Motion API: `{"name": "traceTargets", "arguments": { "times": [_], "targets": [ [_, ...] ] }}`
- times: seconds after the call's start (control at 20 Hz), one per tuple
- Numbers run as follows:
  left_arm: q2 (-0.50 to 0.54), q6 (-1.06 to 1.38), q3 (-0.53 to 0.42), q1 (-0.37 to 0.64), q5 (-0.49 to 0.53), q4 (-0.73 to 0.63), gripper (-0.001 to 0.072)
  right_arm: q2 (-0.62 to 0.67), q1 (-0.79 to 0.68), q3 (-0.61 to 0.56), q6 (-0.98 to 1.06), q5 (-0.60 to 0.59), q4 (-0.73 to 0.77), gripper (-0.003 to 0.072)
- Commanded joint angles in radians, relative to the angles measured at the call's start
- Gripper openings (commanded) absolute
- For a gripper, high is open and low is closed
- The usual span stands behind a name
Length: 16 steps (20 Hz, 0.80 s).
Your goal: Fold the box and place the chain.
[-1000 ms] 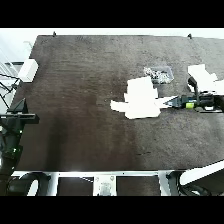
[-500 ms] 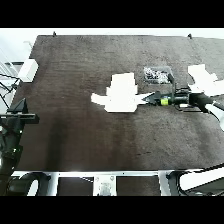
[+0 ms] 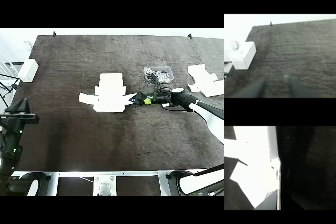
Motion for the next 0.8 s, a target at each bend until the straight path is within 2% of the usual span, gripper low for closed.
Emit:
{"name": "traceTargets", "arguments": {
  "times": [0.0,0.2,0.3,0.4,0.5,0.6,0.75],
  "targets": [
    [0.001,-0.004,0.001,0.0,-0.056,0.0,0.0658,0.002,0.029,-0.001,0.013,-0.057,0.003,0.0004],
    [-0.016,-0.011,0.007,0.0,-0.23,0.001,0.0648,0.011,0.031,-0.001,0.011,-0.057,0.003,0.0004],
    [-0.107,-0.034,0.058,0.0,-0.291,0.002,0.0648,0.012,0.031,0.0,0.0,-0.057,0.003,0.0004],
    [-0.268,-0.05,0.165,0.0,-0.347,0.004,0.0647,0.012,0.031,-0.001,-0.018,-0.057,0.003,0.0004],
    [-0.474,-0.089,0.301,0.0,-0.438,0.03,0.0647,0.012,0.031,-0.001,-0.057,-0.058,0.003,0.0004],
    [-0.685,-0.186,0.452,0.0,-0.565,0.095,0.0647,0.012,0.031,-0.001,-0.093,-0.059,0.002,0.0005],
    [-0.992,-0.399,0.716,0.0,-0.809,0.267,0.0647,0.012,0.031,-0.001,-0.154,-0.069,0.003,0.0005]
  ]
}}
